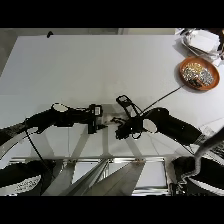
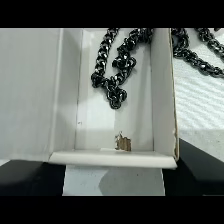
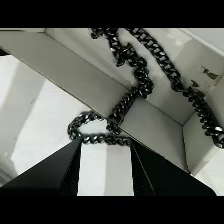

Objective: Fold the box and place the chain.

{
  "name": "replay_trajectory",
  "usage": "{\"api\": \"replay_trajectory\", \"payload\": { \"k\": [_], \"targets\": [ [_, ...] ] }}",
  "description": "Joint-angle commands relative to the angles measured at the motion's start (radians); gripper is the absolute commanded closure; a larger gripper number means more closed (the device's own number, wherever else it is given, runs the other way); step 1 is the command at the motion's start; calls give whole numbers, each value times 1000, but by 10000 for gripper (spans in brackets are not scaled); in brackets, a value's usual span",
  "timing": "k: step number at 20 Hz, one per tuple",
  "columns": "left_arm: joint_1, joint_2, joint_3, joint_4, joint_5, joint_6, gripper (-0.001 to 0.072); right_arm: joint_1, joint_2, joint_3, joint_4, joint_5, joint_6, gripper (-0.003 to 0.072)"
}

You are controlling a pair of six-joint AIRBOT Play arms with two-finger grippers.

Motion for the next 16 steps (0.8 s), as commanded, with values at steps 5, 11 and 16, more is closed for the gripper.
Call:
{"api": "replay_trajectory", "payload": {
  "k": [5, 11, 16],
  "targets": [
    [0, 1, 0, 3, -3, 2, 416, 97, 0, -39, -143, -35, 243, 395],
    [0, 1, 0, 3, -3, 2, 416, 138, -1, -59, -241, -124, 428, 397],
    [0, 1, 0, 3, -3, 2, 416, 188, -18, -60, -246, -101, 475, 417]
  ]
}}
